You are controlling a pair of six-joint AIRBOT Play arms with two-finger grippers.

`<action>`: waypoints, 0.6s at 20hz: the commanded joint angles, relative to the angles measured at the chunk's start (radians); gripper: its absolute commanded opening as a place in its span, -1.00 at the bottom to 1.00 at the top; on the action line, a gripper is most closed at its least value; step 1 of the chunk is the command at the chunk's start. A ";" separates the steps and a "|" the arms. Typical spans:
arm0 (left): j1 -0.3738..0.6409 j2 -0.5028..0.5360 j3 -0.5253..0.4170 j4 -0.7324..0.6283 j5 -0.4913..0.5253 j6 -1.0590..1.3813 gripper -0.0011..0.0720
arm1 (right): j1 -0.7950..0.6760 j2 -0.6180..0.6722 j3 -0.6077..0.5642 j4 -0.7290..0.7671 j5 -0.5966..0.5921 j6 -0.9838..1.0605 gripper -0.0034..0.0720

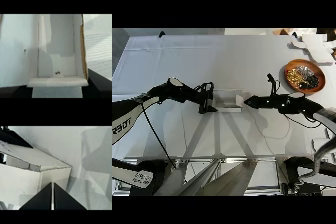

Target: Fold the box and place the chain.

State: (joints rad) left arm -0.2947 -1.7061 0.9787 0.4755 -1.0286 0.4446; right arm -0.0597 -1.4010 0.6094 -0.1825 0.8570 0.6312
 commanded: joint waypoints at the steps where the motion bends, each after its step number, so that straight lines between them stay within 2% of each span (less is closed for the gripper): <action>1: 0.000 0.001 0.000 0.001 0.000 0.000 0.38 | -0.001 0.023 0.000 -0.024 -0.010 0.000 -0.89; 3: 0.000 0.001 0.000 0.001 0.000 0.000 0.38 | -0.001 0.058 0.000 -0.040 -0.011 0.000 -0.89; 4: 0.000 0.001 0.000 0.001 0.000 0.000 0.38 | -0.001 0.071 0.000 -0.042 -0.010 0.000 -0.79; 6: 0.000 0.000 0.000 0.001 0.000 0.000 0.38 | 0.000 0.080 0.000 -0.043 -0.005 0.000 -0.13; 7: 0.000 0.000 0.000 0.001 0.000 0.000 0.38 | 0.000 0.080 0.000 -0.050 -0.003 0.000 -0.07; 12: 0.000 0.000 0.000 0.001 0.000 0.000 0.38 | 0.069 0.080 0.000 -0.072 -0.036 0.000 -0.06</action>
State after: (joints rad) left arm -0.2947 -1.7061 0.9787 0.4759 -1.0290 0.4450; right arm -0.0246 -1.3243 0.6094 -0.2432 0.8452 0.6308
